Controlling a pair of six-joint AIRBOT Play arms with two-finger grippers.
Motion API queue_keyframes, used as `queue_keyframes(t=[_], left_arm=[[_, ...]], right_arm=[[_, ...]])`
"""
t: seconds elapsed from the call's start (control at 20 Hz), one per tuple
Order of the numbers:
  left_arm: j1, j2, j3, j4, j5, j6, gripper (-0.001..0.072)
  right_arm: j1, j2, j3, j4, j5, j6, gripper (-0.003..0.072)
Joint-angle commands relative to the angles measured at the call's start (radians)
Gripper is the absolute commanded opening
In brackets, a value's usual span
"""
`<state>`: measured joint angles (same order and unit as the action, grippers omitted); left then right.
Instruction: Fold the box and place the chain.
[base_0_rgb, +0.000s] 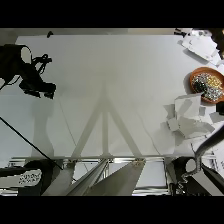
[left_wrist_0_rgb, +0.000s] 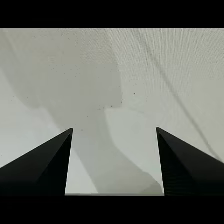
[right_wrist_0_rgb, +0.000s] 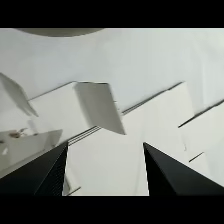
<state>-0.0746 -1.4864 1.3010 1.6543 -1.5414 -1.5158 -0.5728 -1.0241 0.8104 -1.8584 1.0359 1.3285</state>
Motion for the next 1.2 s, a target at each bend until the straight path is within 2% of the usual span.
queue_keyframes(t=[0.0, 0.2, 0.5, 0.65, 0.7, 0.75, 0.8, 0.95, 1.15], left_arm=[[0.001, 0.001, 0.0, 0.0, 0.0, 0.0, 0.0577], [0.001, 0.001, 0.0, 0.0, 0.0, 0.0, 0.0577], [0.001, 0.001, 0.0, 0.0, 0.0, 0.0, 0.0577], [0.001, 0.001, 0.0, 0.0, 0.0, 0.0, 0.0577], [0.001, 0.001, 0.0, 0.0, 0.0, 0.0, 0.0577], [0.001, 0.001, 0.0, 0.0, 0.0, 0.0, 0.0577], [0.001, 0.001, 0.0, 0.0, 0.0, 0.0, 0.0577], [0.001, 0.001, 0.0, 0.0, 0.0, 0.0, 0.0577], [0.001, 0.001, 0.0, 0.0, 0.0, 0.0, 0.0577]], right_arm=[[-0.12, -0.153, 0.042, 0.021, 0.0, -0.111, 0.0529], [-0.136, -0.299, 0.111, 0.086, 0.079, -0.262, 0.053], [-0.136, -0.372, 0.133, 0.139, 0.023, -0.386, 0.0499], [-0.135, -0.412, 0.133, 0.208, 0.039, -0.434, 0.0389], [-0.135, -0.412, 0.133, 0.206, 0.051, -0.452, 0.0281], [-0.135, -0.411, 0.133, 0.205, 0.07, -0.473, 0.0083], [-0.135, -0.411, 0.133, 0.207, 0.089, -0.482, 0.0015], [-0.134, -0.396, 0.133, 0.297, 0.161, -0.571, 0.0014], [-0.067, -0.332, 0.133, 0.457, 0.18, -0.615, 0.0013]])
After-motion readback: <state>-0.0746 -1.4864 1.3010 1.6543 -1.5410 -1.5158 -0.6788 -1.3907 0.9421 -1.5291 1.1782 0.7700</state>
